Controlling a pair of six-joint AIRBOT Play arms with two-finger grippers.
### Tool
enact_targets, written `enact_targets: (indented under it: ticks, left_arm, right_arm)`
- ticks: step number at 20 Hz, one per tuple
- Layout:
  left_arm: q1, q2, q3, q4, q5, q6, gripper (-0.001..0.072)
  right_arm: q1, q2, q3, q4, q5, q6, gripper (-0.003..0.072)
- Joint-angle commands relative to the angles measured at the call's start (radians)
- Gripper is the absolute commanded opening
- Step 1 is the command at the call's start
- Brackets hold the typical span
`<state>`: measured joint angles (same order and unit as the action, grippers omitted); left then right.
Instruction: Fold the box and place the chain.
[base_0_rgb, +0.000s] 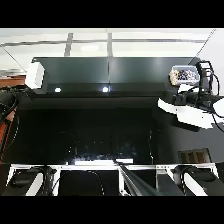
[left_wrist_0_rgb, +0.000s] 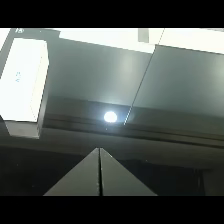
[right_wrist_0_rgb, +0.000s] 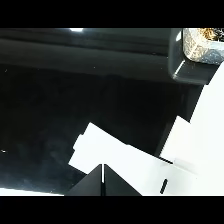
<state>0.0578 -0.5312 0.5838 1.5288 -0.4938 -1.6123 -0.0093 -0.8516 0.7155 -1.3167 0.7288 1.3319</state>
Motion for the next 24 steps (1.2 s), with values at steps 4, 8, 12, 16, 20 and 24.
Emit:
enact_targets:
  ticks: [4, 8, 12, 16, 20, 24]
  left_arm:
    - [0.000, 0.001, 0.000, 0.000, 0.000, 0.000, 0.0023]
    - [0.000, 0.001, 0.000, 0.000, 0.000, 0.000, 0.0022]
    - [0.000, 0.001, 0.000, 0.000, 0.000, 0.000, 0.0022]
    - [0.000, 0.001, 0.000, -0.001, 0.000, 0.000, 0.0023]
    - [0.000, 0.001, 0.000, 0.000, 0.002, 0.000, 0.0022]
    - [-0.002, 0.002, 0.000, -0.006, 0.102, 0.000, 0.0023]
  right_arm:
    - [0.001, 0.001, -0.001, 0.000, 0.000, 0.000, 0.0016]
    - [0.001, 0.001, -0.001, 0.000, 0.000, 0.000, 0.0016]
    - [0.001, 0.001, -0.001, 0.000, 0.000, 0.000, 0.0017]
    - [0.001, 0.001, -0.001, 0.000, 0.000, 0.000, 0.0016]
    - [0.001, 0.001, -0.001, 0.047, -0.010, 0.003, 0.0017]
    - [0.002, 0.000, -0.001, 0.146, -0.027, 0.002, 0.0017]
